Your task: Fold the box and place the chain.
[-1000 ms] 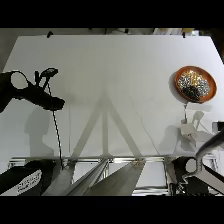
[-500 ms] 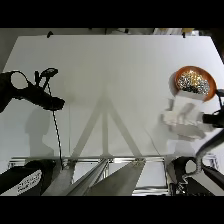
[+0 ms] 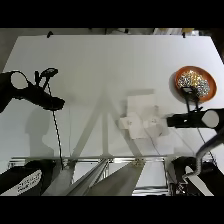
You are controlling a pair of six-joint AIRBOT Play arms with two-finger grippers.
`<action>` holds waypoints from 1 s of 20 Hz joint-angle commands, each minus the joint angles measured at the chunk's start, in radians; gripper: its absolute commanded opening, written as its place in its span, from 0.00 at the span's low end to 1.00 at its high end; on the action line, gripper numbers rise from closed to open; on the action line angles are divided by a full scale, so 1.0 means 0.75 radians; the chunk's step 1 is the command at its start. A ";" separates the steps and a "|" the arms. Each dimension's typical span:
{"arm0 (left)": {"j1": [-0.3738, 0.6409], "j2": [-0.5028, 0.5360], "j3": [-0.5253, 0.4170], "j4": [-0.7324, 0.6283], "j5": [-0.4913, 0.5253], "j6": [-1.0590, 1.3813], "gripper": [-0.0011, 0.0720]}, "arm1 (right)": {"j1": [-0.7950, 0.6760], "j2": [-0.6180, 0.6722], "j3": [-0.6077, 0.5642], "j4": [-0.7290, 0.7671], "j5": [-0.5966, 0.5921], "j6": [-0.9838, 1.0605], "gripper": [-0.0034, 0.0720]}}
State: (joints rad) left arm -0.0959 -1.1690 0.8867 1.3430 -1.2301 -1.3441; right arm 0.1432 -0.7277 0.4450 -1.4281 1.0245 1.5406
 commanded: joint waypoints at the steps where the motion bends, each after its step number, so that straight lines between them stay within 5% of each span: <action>1: 0.001 -0.001 -0.001 -0.007 0.150 -0.001 0.02 | 0.223 0.035 -0.049 0.073 -0.129 0.071 0.07; 5: 0.001 -0.001 -0.001 -0.165 0.157 0.044 0.03 | 0.306 0.035 -0.049 0.073 -0.213 0.114 0.07; 6: 0.001 -0.006 -0.001 -0.252 0.153 0.151 0.12 | 0.306 0.035 -0.049 0.072 -0.211 0.114 0.07; 7: 0.001 -0.018 -0.001 -0.378 0.140 0.304 0.34 | 0.306 0.035 -0.049 0.068 -0.210 0.114 0.07; 12: -0.089 -0.189 -0.001 -1.096 0.014 0.945 0.43 | 0.306 0.035 -0.049 0.070 -0.210 0.114 0.07; 14: -0.204 -0.274 -0.001 -1.160 0.089 1.022 0.71 | 0.306 0.035 -0.049 0.070 -0.209 0.114 0.07; 20: -0.516 -0.458 -0.001 -1.162 0.394 1.044 0.74 | 0.306 0.035 -0.049 0.070 -0.209 0.114 0.07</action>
State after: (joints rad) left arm -0.3950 -1.4563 0.8867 0.5121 -1.0321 -0.6060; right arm 0.3717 -0.7025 0.4084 -1.3762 0.8684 1.6260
